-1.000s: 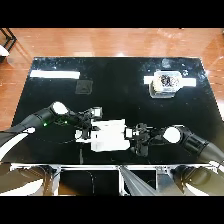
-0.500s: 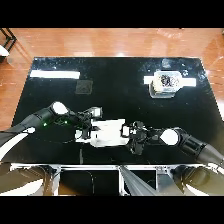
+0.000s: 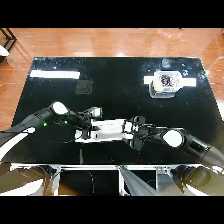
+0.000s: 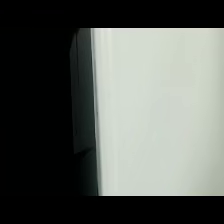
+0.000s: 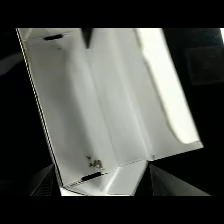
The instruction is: Fold the box and place the chain.
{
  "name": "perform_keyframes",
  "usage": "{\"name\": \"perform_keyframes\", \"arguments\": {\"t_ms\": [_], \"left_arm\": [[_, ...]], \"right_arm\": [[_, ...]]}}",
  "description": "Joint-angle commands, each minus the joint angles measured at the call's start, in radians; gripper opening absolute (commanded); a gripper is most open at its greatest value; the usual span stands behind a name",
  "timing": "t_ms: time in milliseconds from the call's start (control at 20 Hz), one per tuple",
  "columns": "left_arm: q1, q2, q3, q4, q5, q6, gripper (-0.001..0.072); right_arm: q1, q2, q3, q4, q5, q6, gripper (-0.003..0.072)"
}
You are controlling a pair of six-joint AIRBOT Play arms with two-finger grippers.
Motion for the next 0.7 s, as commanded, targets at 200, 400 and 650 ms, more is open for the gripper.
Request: {"name": "perform_keyframes", "arguments": {"t_ms": [200, 400, 650], "left_arm": [[0.0, 0.0, 0.002, -0.001, 0.0, 0.0, 0.0024], [0.0, 0.0, 0.002, -0.002, -0.003, 0.0, 0.0025], [-0.026, 0.0, 0.005, 0.005, 0.0, 0.0, 0.0025]], "right_arm": [[-0.022, -0.002, 0.001, 0.013, -0.027, -0.003, 0.0704], [-0.076, -0.038, 0.01, 0.066, 0.034, -0.05, 0.0704], [-0.099, -0.098, 0.046, 0.147, 0.096, -0.182, 0.0704]]}}
